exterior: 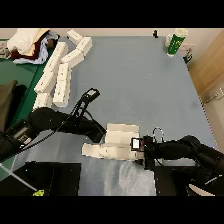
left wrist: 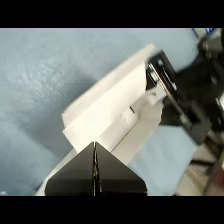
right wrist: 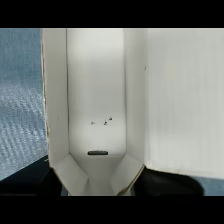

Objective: Fold the box.

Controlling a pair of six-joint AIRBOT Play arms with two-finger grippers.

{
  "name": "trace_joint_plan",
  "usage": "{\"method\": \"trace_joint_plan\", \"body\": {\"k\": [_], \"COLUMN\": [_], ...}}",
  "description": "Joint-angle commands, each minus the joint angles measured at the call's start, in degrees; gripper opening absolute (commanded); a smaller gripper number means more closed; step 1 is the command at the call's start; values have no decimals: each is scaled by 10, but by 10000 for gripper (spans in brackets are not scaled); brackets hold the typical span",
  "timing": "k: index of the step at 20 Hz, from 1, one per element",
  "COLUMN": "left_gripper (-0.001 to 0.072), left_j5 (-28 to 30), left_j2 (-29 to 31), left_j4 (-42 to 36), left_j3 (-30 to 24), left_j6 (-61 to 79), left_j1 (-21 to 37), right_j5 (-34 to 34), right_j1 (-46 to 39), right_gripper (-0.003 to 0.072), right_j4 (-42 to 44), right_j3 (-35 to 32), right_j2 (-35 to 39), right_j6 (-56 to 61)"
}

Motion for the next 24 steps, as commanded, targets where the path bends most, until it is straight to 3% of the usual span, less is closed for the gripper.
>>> {"method": "trace_joint_plan", "body": {"k": [1, 3, 7, 13, 20, 21, 22, 23, 24], "left_gripper": [22, 720, 717, 716, 714, 665, 546, 482, 485], "left_j5": [-64, -74, -83, -50, 3, 6, 15, 26, 36], "left_j2": [63, 69, 68, 39, -43, -53, -61, -68, -74], "left_j4": [66, 65, 65, 12, -90, -90, -90, -90, -90], "left_j3": [0, -7, -55, -136, -146, -146, -146, -146, -146], "left_j6": [177, 211, 329, 469, 575, 575, 576, 577, 585], "left_j1": [-3, 13, 57, 29, 10, 5, 0, -3, -7], "right_j5": [0, 0, 0, 0, 0, 0, 0, 0, 0], "right_j1": [0, 0, 0, 0, 0, 0, 0, 0, 0], "right_gripper": [568, 568, 568, 568, 568, 568, 568, 568, 568], "right_j4": [0, 0, -1, -4, -4, -4, -4, -4, -4], "right_j3": [0, 0, 0, 0, 0, 0, 0, 0, 0], "right_j2": [0, 0, 0, 0, 0, 0, 0, 0, 0], "right_j6": [0, 0, 0, 0, 0, 0, 0, 0, 0]}}
